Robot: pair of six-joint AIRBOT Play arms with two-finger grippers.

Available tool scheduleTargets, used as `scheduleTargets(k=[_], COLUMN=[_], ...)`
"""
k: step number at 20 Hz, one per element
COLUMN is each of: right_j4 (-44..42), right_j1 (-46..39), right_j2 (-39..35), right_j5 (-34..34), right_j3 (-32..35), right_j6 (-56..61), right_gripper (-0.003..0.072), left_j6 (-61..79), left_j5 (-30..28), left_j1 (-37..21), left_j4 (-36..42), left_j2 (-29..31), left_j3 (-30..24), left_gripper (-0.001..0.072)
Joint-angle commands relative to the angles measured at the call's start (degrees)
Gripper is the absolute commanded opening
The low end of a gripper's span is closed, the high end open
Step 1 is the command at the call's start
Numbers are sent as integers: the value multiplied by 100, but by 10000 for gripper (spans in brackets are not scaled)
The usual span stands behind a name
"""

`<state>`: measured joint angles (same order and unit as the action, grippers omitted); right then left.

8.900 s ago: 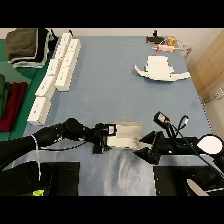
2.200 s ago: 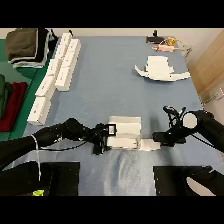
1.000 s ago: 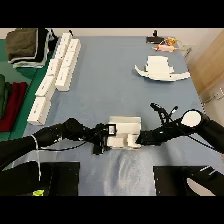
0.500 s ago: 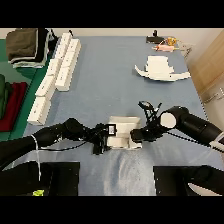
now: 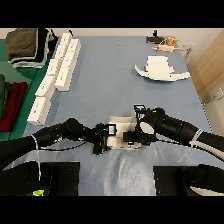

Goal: Fold the box.

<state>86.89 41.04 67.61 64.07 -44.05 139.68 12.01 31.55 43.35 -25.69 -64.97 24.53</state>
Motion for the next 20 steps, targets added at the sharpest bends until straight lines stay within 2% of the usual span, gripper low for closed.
scheduleTargets(k=[1,9,14,15,17,20], right_j4=[177,157,365,382,380,385], right_j1=[107,109,109,109,109,122], right_j2=[125,125,136,146,160,166], right_j5=[35,37,37,39,39,44], right_j3=[-31,-28,-26,-26,-26,-26], right_j6=[498,501,890,903,905,901], right_gripper=[423,424,412,354,291,55], left_j6=[0,2,0,2,2,2], left_j5=[-2,-2,-2,-2,-2,-2], left_j1=[0,0,0,0,0,0], left_j4=[-2,-2,-2,-2,-2,-2], left_j2=[2,2,2,2,2,2], left_j3=[4,4,4,4,4,4], left_gripper=[477,477,477,477,477,477])
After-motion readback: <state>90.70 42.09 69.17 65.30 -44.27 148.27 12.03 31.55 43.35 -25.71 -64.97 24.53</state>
